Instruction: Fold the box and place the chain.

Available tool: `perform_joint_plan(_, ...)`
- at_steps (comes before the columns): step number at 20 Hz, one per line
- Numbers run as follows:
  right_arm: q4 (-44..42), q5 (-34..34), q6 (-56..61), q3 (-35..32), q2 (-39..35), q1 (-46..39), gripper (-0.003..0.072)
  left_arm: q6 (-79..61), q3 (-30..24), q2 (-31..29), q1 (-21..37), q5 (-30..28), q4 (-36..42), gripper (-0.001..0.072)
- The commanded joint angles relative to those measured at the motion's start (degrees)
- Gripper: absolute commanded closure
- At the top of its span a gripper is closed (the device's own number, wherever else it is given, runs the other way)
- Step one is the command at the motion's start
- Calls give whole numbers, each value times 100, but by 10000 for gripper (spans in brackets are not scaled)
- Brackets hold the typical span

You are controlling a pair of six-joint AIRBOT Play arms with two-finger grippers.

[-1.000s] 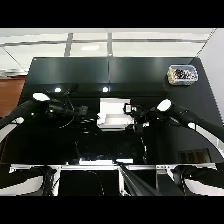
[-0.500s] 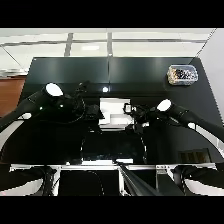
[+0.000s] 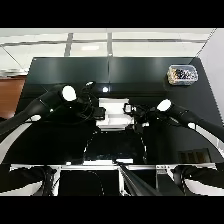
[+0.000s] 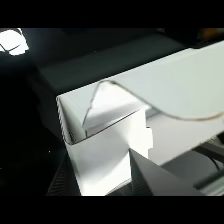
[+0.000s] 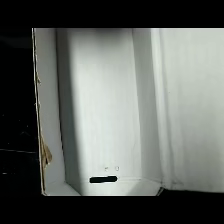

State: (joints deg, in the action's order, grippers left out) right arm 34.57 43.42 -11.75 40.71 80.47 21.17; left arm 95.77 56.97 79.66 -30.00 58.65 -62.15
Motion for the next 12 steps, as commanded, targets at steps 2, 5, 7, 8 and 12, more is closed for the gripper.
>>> perform_joint_plan(2,0,0,2,4,-2,4,440,378,31,101,-260,-120,-363,312)
perform_joint_plan(5,0,-2,4,4,-2,4,440,378,31,103,-284,-122,-363,381)
perform_joint_plan(7,0,-2,4,4,-2,4,440,411,31,109,-295,-122,-374,424)
perform_joint_plan(8,0,-4,7,4,-2,4,440,664,33,118,-302,-120,-479,425)
perform_joint_plan(12,0,-17,20,4,-2,4,440,1513,256,236,-579,197,-1523,424)
